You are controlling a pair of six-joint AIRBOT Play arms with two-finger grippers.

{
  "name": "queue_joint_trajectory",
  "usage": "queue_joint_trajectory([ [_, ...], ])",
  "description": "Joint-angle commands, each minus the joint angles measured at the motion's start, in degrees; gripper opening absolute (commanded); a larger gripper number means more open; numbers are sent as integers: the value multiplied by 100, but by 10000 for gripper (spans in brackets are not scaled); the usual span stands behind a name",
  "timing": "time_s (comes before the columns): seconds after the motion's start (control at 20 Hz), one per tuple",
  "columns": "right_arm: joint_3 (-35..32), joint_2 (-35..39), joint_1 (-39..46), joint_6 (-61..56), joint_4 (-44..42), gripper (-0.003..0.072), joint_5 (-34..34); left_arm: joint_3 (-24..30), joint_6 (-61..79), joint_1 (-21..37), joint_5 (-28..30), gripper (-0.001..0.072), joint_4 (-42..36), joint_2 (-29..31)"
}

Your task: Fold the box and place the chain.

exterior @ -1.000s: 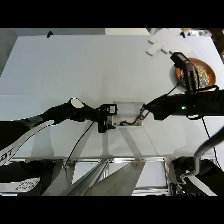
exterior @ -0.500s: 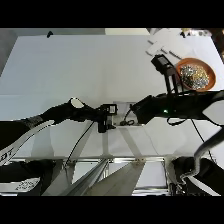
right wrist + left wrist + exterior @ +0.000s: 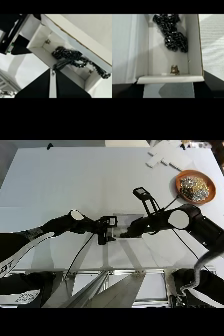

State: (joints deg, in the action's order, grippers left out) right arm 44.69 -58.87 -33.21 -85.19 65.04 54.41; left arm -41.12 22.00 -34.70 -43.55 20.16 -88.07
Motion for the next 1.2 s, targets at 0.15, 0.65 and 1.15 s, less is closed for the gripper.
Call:
queue_joint_trajectory([
  [0.15, 151, 22, -4, 304, -186, 138, 87, 4, 0, -2, 0, 9, 2, 4],
  [0.65, 1561, 44, 2026, 260, 1322, 279, 483, 4, 0, -2, 2, 9, 2, 4],
  [1.15, 1440, -2391, 2977, -356, 1766, 279, 476, 4, 0, -2, 0, 9, 2, 4],
])
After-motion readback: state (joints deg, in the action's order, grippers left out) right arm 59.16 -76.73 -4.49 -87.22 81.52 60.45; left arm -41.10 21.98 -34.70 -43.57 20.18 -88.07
